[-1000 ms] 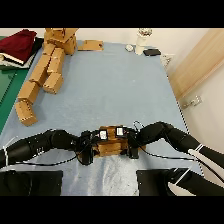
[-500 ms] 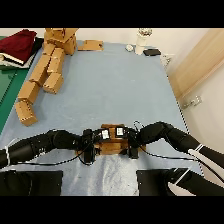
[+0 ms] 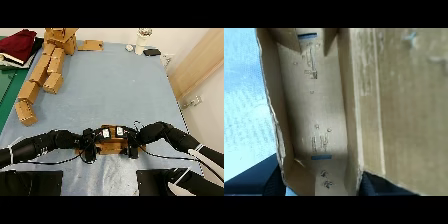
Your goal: Fold the box.
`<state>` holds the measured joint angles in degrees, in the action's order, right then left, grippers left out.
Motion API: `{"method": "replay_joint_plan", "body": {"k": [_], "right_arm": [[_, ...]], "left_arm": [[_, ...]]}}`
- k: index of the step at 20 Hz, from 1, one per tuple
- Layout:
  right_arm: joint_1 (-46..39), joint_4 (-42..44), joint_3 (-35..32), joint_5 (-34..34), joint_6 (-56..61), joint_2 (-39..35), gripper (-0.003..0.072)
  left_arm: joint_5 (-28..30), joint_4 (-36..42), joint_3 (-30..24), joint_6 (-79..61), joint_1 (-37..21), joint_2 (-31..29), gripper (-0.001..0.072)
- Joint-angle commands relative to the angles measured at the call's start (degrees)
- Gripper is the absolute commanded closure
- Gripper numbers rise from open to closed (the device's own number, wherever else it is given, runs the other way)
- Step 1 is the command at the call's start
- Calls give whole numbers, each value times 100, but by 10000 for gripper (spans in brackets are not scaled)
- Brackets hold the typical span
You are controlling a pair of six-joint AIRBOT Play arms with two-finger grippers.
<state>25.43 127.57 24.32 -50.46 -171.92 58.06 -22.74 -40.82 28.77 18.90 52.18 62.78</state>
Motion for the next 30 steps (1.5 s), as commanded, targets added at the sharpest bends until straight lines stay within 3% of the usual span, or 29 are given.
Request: {"method": "replay_joint_plan", "body": {"k": [1,5,6,7,10,11,12,13,22,24,30], "right_arm": [[7,0,2,-17,-4,-4,280],[7,0,2,-17,-4,-4,280],[7,0,2,-17,-4,-4,280],[4,0,2,-17,-4,-2,280],[4,-2,2,-15,-4,-4,280],[4,-4,2,-15,-4,-4,280],[4,-4,2,-15,-4,-4,280],[4,-4,2,-15,-4,-4,280],[4,-4,2,-17,-4,-4,280],[4,-4,2,-17,-4,-2,280],[4,-7,2,-17,-4,-2,280]], "left_arm": [[79,26,15,0,0,22,427],[136,127,15,0,2,22,430],[136,129,15,-2,17,22,597],[136,129,17,-31,50,22,695],[175,122,15,-46,195,22,694],[168,120,15,-48,212,24,608],[173,125,15,-44,212,24,329],[179,125,15,-44,212,24,223],[68,122,15,-44,212,26,217],[70,118,15,-31,208,26,62],[-39,94,15,61,59,20,62]]}}
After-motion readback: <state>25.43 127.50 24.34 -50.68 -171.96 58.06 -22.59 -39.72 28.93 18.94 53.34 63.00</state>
